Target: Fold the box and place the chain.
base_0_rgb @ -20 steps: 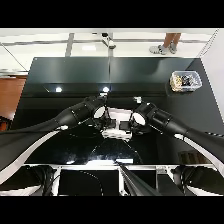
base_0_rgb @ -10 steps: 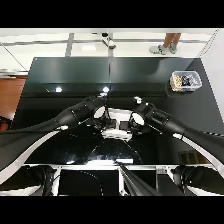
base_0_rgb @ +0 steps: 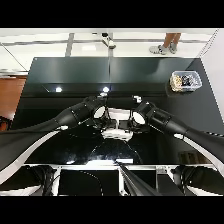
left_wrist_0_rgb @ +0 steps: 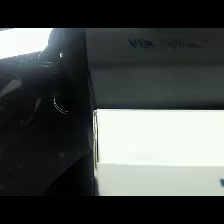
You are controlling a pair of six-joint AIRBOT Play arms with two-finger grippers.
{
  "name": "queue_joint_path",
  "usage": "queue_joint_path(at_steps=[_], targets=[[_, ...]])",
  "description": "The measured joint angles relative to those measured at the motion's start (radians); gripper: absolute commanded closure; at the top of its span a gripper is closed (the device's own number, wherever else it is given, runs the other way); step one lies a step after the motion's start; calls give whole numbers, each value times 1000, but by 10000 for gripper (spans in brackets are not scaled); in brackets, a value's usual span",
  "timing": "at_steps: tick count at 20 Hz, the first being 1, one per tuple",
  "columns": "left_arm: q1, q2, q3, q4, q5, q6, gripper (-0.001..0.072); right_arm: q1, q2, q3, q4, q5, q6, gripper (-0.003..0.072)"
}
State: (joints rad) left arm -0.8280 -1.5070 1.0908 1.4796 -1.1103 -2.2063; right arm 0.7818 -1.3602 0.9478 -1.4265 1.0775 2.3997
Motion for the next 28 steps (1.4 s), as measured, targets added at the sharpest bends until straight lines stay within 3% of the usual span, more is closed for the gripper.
queue_joint_path(at_steps=[5,9,13,15,16,17,19,23,26,28], targets=[[0,0,0,0,0,0,685,-7,87,20,2,47,-79,413],[0,0,0,0,0,0,686,-46,238,27,-45,165,-185,413],[0,0,0,0,0,0,686,-135,362,25,-319,264,-281,415],[0,0,0,0,0,0,685,-223,382,4,-479,236,-308,406],[0,0,0,0,0,0,686,-286,382,-12,-531,191,-313,117],[0,0,0,0,0,0,686,-353,371,-23,-558,143,-312,-11],[0,0,0,0,1,0,686,-506,320,-32,-553,37,-302,-11],[0,0,0,0,3,0,685,-766,137,91,-323,-109,-294,-10],[0,0,0,0,3,0,685,-870,-41,291,-180,-88,-253,-7],[0,0,0,0,3,0,686,-903,-156,434,-132,-35,-195,102]])
